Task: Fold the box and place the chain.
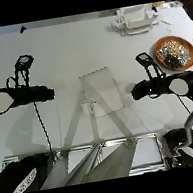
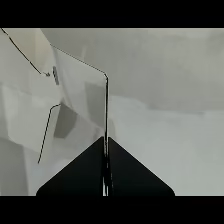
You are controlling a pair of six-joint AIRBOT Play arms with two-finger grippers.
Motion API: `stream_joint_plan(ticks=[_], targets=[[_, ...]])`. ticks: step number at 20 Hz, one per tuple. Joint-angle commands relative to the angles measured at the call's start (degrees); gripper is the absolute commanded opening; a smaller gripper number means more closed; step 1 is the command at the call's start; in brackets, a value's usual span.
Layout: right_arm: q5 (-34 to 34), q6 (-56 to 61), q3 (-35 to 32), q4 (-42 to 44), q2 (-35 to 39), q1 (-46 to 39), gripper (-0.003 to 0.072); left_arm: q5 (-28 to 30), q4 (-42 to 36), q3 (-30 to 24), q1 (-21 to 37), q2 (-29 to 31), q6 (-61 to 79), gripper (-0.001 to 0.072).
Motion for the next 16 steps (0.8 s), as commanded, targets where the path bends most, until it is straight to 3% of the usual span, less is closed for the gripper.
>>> stream_joint_plan(ticks=[1, 2, 7, 9, 12, 16], targets=[[-2.4, 2.3, -0.5, 0.6, 0.5, 3.3, 0.0022, 3.4, -7.9, 0.0, 0.1, -1.6, 11.5, 0.0593], [-2.4, 2.3, -0.5, 0.6, 0.5, 3.3, 0.0022, 3.5, -12.9, 0.0, 0.1, -3.2, 17.9, 0.0635], [-1.3, 2.3, -0.5, 0.7, 0.5, 3.3, 0.0022, 3.2, -47.3, 0.1, 0.1, -15.3, 56.6, 0.0639], [-0.9, 2.3, -0.5, 0.7, 0.5, 3.3, 0.0022, 3.4, -57.7, 0.5, 0.4, -21.0, 67.2, 0.0639], [0.3, 2.3, -0.5, 0.9, 0.5, 3.3, 0.0022, 0.7, -59.9, 4.9, 2.1, -29.0, 69.9, 0.0641], [1.6, 2.3, -0.5, 0.9, 0.5, 3.3, 0.0022, -8.2, -59.8, 11.8, 6.1, -35.5, 69.2, 0.0641]])
